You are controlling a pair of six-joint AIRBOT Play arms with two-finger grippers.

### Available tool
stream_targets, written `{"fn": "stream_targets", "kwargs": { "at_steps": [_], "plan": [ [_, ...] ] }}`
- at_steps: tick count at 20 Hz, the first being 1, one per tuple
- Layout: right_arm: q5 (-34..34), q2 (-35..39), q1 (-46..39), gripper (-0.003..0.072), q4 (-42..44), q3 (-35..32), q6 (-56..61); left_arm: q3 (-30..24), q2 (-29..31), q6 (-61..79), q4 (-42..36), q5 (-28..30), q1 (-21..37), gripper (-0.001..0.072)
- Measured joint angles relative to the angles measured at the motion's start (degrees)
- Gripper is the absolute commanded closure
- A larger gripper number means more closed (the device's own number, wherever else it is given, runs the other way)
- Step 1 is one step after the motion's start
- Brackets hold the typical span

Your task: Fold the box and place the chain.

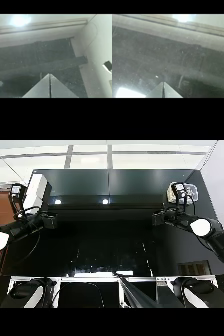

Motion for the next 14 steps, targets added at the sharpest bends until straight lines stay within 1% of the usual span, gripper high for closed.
{"fn": "stream_targets", "kwargs": {
  "at_steps": [5,14],
  "plan": [
    [-0.8,-0.2,0.1,0.0674,-0.5,0.0,0.0,-1.2,1.0,0.1,0.0,0.4,-0.1,0.0686],
    [-1.1,-0.2,0.1,0.0674,-0.8,0.0,0.0,-1.4,1.2,0.1,0.0,0.4,-0.1,0.0686]
  ]
}}
